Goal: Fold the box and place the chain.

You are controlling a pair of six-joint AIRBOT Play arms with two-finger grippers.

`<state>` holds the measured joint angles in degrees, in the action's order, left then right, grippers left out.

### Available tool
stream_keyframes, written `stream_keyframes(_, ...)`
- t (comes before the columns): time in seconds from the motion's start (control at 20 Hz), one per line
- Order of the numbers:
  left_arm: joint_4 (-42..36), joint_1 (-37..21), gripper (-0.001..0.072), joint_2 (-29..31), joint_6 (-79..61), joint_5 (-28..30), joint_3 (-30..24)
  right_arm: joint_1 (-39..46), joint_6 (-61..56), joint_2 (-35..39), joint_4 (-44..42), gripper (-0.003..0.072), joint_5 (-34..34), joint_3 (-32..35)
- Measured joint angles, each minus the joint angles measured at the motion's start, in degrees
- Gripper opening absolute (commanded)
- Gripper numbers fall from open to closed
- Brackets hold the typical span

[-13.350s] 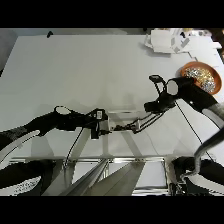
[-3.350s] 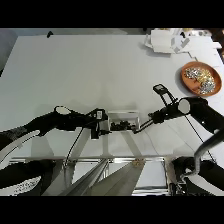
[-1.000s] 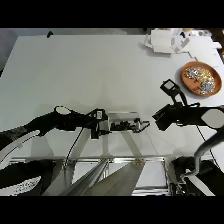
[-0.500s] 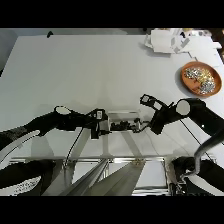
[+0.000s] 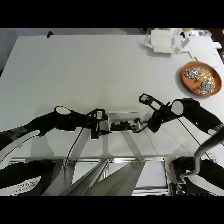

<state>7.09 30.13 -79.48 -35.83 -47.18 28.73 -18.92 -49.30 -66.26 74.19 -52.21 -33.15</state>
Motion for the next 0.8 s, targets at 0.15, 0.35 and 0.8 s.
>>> stream_keyframes(0.15,0.0,0.0,0.0109,0.0,0.0,0.0,0.0,-0.9,-0.28,-0.83,0.74,0.0031,0.02,-0.02)
stream_keyframes(0.35,0.0,0.0,0.0109,0.0,0.02,0.0,0.0,-3.1,-4.13,1.25,-0.35,0.0013,-2.16,0.15)
stream_keyframes(0.8,0.0,0.0,0.0109,0.0,0.02,0.0,0.0,-4.59,-12.7,22.14,-2.91,0.0013,-6.64,0.04)
